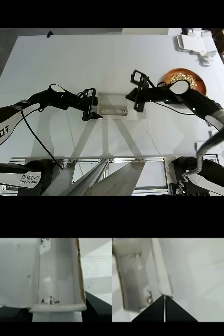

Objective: Fold the box and place the chain.

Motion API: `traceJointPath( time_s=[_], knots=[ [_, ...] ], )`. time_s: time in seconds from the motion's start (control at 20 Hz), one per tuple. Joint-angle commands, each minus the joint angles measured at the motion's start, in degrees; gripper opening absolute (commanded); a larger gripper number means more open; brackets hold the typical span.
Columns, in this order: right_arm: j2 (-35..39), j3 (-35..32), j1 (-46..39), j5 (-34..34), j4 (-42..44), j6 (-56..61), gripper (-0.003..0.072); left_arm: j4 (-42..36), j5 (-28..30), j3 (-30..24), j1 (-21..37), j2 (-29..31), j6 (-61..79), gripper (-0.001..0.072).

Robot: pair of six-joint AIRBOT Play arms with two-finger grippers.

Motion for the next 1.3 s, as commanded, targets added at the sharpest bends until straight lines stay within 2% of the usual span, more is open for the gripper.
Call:
traceJointPath(
  time_s=[0.0, 0.2, 0.25, 0.3, 0.35, 0.4, 0.55, 0.7, 0.85, 1.1, 1.25],
  knots=[
    [1.9, -0.4, 0.1, 6.7, -15.2, 1.7, 0.0007, -0.1, 0.0, 0.0, 0.0, 0.0, 0.0, 0.0375],
    [-3.3, -0.6, 1.8, 6.6, -15.4, 1.7, 0.0010, -0.1, 0.0, 0.0, 0.0, 0.0, 0.0, 0.0375],
    [-4.8, -0.6, 2.7, 5.7, -15.4, 1.7, 0.0038, -0.1, 0.0, 0.0, 0.0, 0.0, 0.0, 0.0375],
    [-6.4, -0.6, 3.7, 4.2, -15.4, 1.7, 0.0166, -0.1, 0.0, 0.0, 0.0, 0.0, 0.0, 0.0375],
    [-7.6, -0.6, 4.5, 2.9, -15.4, 1.7, 0.0261, -0.1, 0.0, 0.0, 0.0, 0.0, 0.0, 0.0375],
    [-8.6, -0.6, 5.3, 2.3, -15.3, 1.7, 0.0273, -0.1, 0.0, 0.0, 0.0, 0.0, 0.0, 0.0375],
    [-9.8, -0.6, 7.3, 1.3, -15.1, 1.7, 0.0268, -0.1, 0.0, 0.0, 0.0, 0.0, 0.0, 0.0375],
    [-9.8, -0.6, 7.8, -2.4, -13.7, 1.7, 0.0196, -0.1, 0.0, 0.0, 0.0, 0.0, 0.0, 0.0375],
    [-9.8, -0.6, 7.8, -3.0, -12.1, 1.7, 0.0195, -0.1, 0.0, 0.0, 0.0, 0.0, 0.0, 0.0375],
    [-9.8, -0.6, 7.8, -3.0, -3.2, 1.6, 0.0195, -0.1, 0.0, 0.0, 0.0, 0.0, 0.0, 0.0375],
    [-9.8, -0.6, 7.8, -3.0, -2.7, 1.6, 0.0200, -0.1, 0.0, 0.0, 0.0, 0.0, 0.0, 0.0375]
  ],
)
